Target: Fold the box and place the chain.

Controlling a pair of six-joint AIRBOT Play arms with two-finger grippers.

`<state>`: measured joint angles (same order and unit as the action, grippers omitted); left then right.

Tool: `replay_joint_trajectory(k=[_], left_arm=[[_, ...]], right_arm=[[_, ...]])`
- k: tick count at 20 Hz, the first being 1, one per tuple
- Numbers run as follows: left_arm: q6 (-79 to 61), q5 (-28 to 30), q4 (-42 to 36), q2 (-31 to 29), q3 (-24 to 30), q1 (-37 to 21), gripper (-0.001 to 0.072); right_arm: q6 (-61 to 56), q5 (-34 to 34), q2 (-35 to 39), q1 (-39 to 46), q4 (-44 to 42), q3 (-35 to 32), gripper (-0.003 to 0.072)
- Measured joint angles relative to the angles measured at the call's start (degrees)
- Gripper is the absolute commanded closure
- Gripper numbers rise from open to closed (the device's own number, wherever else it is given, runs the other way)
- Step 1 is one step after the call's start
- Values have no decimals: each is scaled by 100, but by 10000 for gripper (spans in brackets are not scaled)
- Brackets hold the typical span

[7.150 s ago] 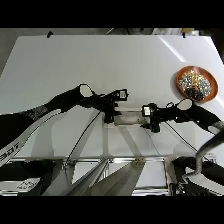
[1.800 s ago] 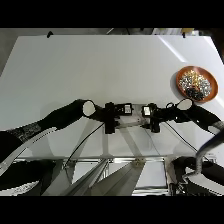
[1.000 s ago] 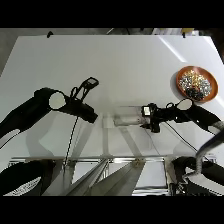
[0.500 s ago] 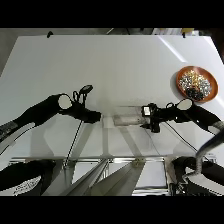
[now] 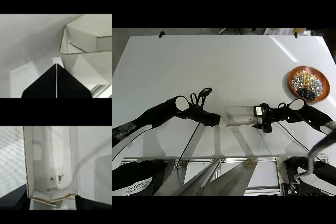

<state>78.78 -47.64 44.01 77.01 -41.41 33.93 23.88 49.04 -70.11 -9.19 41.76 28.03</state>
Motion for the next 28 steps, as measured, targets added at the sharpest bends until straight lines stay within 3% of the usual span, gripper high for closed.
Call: replay_joint_trajectory(k=[1,2,3,18,28], left_arm=[[-20,11,-42,-20,-28,39,631],[-24,17,-74,-39,-68,81,527],[-28,26,-107,-52,-116,118,501],[146,9,-179,-87,-387,278,502],[706,-205,232,-170,-636,293,501]], right_arm=[[0,0,-2,0,0,0,280],[0,0,0,0,0,0,280],[0,0,-2,0,0,0,280],[0,2,-2,0,2,0,280],[2,-2,-2,0,2,0,280]])
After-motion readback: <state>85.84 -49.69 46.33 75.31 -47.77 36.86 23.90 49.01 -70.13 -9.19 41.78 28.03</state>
